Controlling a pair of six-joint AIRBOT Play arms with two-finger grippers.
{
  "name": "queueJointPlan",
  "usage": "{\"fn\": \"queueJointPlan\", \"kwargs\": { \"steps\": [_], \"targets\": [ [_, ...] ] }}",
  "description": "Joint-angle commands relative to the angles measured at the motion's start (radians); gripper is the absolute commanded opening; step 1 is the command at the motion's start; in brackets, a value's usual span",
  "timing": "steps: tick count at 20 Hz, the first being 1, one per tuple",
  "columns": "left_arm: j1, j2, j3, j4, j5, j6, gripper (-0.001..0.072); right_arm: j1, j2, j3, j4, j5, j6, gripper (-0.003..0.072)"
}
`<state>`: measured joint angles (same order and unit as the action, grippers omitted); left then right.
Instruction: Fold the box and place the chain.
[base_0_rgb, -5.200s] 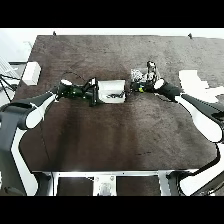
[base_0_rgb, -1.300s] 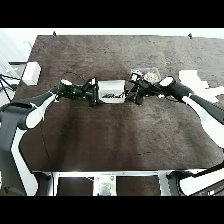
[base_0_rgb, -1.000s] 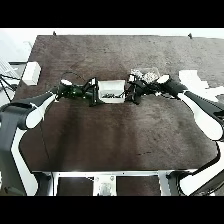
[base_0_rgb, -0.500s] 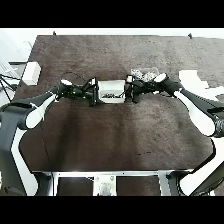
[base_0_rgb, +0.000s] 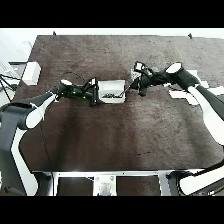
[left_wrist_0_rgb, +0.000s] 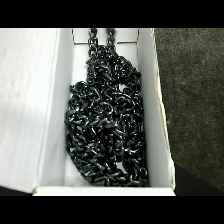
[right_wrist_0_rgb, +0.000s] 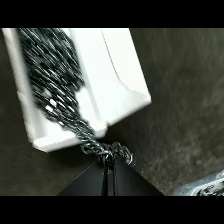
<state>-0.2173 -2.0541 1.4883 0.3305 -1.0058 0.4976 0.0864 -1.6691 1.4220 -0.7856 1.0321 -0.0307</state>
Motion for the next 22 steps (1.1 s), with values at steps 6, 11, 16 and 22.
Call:
{"fn": "queueJointPlan", "kwargs": {
  "steps": [6, 11, 16, 22],
  "targets": [
    [0.000, 0.000, 0.000, 0.000, 0.000, 0.000, 0.0280, 0.035, 0.289, 0.002, 0.018, 0.084, 0.087, 0.0007],
    [0.000, 0.000, 0.000, 0.000, 0.000, 0.000, 0.0280, 0.120, 0.322, 0.001, 0.050, -0.028, 0.082, 0.0007],
    [0.000, 0.000, 0.000, 0.000, 0.000, 0.000, 0.0280, 0.212, 0.303, 0.000, 0.050, -0.127, 0.080, 0.0008],
    [0.000, 0.000, 0.000, 0.000, 0.000, 0.000, 0.0280, 0.214, 0.098, -0.062, 0.130, -0.155, 0.124, 0.0006]
  ]
}}
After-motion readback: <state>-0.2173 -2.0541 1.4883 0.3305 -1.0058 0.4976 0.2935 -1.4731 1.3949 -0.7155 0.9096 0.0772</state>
